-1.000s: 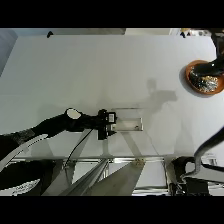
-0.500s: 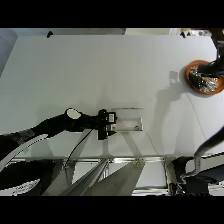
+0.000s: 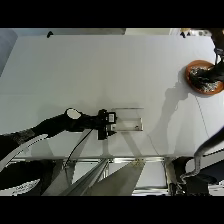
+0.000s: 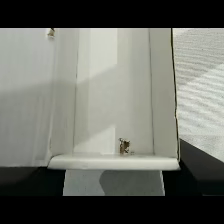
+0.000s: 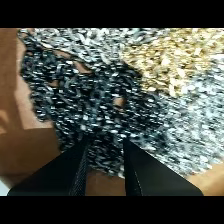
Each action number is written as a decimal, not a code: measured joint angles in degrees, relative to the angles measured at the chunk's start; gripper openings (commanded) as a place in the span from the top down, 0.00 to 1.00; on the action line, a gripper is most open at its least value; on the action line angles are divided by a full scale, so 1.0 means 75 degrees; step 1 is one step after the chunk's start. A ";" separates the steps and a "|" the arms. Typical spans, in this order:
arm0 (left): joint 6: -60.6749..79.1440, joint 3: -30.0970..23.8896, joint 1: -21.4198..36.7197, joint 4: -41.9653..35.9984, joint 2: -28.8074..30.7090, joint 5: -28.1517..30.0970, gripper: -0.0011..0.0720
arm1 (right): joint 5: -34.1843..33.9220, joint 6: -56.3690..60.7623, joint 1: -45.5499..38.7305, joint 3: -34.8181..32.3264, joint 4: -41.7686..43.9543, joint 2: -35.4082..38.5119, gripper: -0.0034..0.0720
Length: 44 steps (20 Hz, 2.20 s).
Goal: Fold the box and place the chain.
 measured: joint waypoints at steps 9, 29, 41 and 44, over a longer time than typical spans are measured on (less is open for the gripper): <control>0.0000 0.0000 0.0000 0.0003 0.0000 -0.0003 0.47 | -0.0017 -0.0105 -0.0012 0.0015 0.0236 -0.0233 0.93; 0.0000 0.0000 0.0000 0.0000 0.0000 -0.0003 0.47 | 0.2634 -0.0711 0.0085 -0.0003 0.1661 0.3381 0.93; 0.0000 0.0000 0.0000 0.0000 0.0000 0.0000 0.47 | 0.3923 -0.0545 0.2203 -0.0023 0.2317 0.6242 0.93; 0.0003 0.0000 0.0000 0.0000 0.0000 -0.0003 0.47 | 0.4232 -0.0411 0.2879 -0.0029 0.2337 0.6647 0.93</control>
